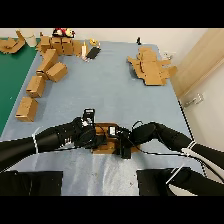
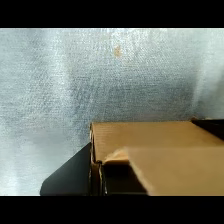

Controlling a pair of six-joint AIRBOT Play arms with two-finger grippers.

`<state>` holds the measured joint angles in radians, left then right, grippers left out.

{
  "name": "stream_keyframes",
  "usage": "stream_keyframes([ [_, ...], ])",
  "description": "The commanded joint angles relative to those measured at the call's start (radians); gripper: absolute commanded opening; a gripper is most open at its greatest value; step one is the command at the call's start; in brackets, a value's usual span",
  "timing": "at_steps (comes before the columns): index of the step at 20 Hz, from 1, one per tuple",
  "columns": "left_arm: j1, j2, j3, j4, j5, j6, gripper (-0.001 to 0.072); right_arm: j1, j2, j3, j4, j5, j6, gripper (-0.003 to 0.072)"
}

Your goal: Fold the box.

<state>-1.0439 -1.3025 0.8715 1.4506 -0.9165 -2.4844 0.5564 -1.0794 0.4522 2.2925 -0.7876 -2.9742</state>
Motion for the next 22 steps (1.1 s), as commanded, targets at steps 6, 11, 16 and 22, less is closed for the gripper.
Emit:
stream_keyframes([
  [6, -0.009, 0.0, 0.0, -0.058, 0.054, 0.009, 0.001, 0.0, 0.0, 0.0, 0.0, 0.0, 0.0, 0.0446],
  [11, -0.009, 0.0, 0.0, -0.051, 0.072, 0.009, 0.001, 0.0, 0.0, 0.0, 0.0, 0.0, 0.0, 0.0447],
  [16, -0.009, 0.0, 0.0, -0.059, 0.101, 0.008, 0.0011, 0.0, 0.0, 0.0, 0.0, 0.0, 0.0, 0.0447],
  [22, -0.008, 0.0, 0.0, -0.059, 0.086, 0.005, 0.0718, 0.0, 0.0, 0.0, 0.0, 0.0, 0.0, 0.0446],
])
